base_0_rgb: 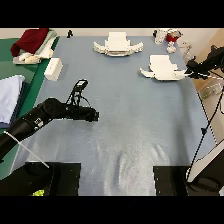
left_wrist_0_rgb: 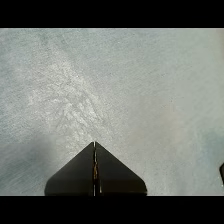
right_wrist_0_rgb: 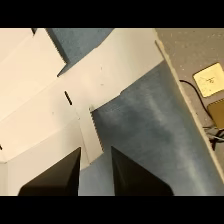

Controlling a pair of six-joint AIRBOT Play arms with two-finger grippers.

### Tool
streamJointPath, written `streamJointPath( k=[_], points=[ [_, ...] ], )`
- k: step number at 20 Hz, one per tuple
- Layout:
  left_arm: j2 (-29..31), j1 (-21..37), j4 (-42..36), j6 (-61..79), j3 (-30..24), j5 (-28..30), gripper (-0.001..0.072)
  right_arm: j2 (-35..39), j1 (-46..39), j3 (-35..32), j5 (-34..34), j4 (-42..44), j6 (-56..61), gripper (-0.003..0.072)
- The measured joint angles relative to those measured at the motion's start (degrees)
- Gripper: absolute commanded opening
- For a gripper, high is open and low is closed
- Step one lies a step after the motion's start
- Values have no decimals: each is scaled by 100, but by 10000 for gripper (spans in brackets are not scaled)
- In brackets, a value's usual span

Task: Fold the box.

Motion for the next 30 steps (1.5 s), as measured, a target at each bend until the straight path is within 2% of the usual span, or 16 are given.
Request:
streamJointPath(
  k=[3, 4, 6, 12, 15, 19, 27, 30],
  points=[
    [0, 0, 0, 0, -2, 2, 12, -293, -26, 184, 59, 232, -98, 282],
    [0, 0, 0, 0, 0, 2, 12, -350, -31, 212, 55, 308, -133, 227],
    [0, 0, 2, 0, 0, 0, 12, -420, -35, 254, -26, 514, -227, 6],
    [-2, 0, 0, 0, 0, 2, 12, -166, -33, 240, -511, 1113, -664, -3],
    [-2, 0, 0, 0, 0, 0, 12, 317, -9, -170, -745, 1211, -745, -4],
    [0, 0, 0, 0, 0, 0, 12, 1355, 131, -1526, -831, 1261, -789, -3],
    [0, 0, 0, 0, 0, 2, 12, 4697, 925, -5934, -282, 1294, -557, -3],
    [0, 0, 2, 0, 0, 0, 12, 5751, 1237, -7125, -186, 1294, -321, 0]
  ],
)
